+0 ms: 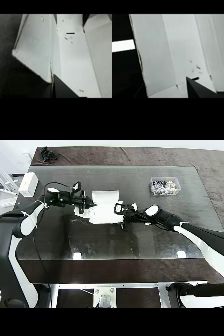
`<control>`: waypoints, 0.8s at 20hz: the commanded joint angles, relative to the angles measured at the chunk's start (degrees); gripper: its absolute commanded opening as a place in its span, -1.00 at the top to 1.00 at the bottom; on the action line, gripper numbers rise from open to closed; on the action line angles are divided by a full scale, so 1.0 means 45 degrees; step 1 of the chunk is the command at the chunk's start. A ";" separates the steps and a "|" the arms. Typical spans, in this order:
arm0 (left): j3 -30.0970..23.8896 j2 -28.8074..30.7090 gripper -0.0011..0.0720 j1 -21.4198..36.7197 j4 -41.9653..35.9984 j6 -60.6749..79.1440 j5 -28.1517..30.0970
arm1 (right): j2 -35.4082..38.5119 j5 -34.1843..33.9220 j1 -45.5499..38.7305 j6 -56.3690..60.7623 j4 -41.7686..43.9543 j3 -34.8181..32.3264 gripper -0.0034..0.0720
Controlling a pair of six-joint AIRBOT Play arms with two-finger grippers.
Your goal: Fold the box and place the chain.
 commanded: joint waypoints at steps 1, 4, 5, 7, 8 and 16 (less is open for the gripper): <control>0.0005 -0.0010 0.91 0.0010 0.0005 0.0000 0.0000 | 0.0437 -0.0262 -0.0034 -0.0262 0.0117 0.0427 -0.54; 0.0005 -0.0010 0.91 0.0010 0.0005 0.0000 0.0000 | 0.0656 -0.0253 -0.0321 -0.0272 0.0117 0.0583 -0.54; 0.0005 -0.0010 0.91 0.0010 0.0005 0.0000 0.0000 | 0.0646 -0.0253 -0.0413 -0.0272 0.0117 0.0602 -0.54; 0.0005 -0.0010 0.91 0.0010 0.0005 0.0000 0.0000 | 0.0627 -0.0253 -0.0617 -0.0321 0.0117 0.0685 -0.54; 0.0005 -0.0010 0.91 0.0010 0.0005 0.0000 0.0000 | 0.0563 -0.0228 -0.0767 -0.0374 0.0121 0.0772 -0.54; 0.0005 -0.0010 0.91 0.0010 0.0005 0.0000 0.0000 | -0.1365 0.2633 -0.1666 -0.0413 0.0117 0.3070 -0.54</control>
